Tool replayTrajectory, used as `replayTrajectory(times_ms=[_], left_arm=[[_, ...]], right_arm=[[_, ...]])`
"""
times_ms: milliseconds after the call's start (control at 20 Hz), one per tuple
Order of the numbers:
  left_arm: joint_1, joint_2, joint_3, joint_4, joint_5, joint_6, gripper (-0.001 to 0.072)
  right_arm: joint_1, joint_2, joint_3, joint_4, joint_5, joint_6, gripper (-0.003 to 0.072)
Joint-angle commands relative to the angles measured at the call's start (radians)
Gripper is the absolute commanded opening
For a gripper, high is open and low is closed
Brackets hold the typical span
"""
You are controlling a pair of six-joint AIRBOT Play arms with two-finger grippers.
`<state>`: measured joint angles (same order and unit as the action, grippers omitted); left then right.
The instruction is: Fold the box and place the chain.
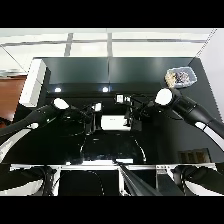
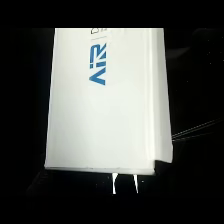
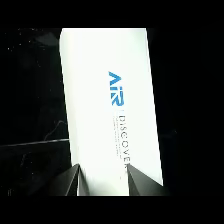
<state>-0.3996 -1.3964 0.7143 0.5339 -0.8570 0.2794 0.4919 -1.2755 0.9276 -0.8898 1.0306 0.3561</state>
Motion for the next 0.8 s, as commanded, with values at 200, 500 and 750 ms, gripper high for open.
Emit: replayTrajectory(times_ms=[200,500,750], left_arm=[[-0.001,0.000,0.001,0.000,-0.001,0.000,0.0421],[-0.001,0.000,0.001,0.000,-0.001,0.000,0.0421],[-0.001,0.000,0.001,0.000,-0.001,0.000,0.0421]], right_arm=[[0.000,0.036,0.001,-0.004,-0.039,0.045,0.0316],[0.001,0.039,0.001,-0.005,-0.070,0.082,0.0175],[0.001,0.036,0.000,-0.005,-0.070,0.082,0.0169]])
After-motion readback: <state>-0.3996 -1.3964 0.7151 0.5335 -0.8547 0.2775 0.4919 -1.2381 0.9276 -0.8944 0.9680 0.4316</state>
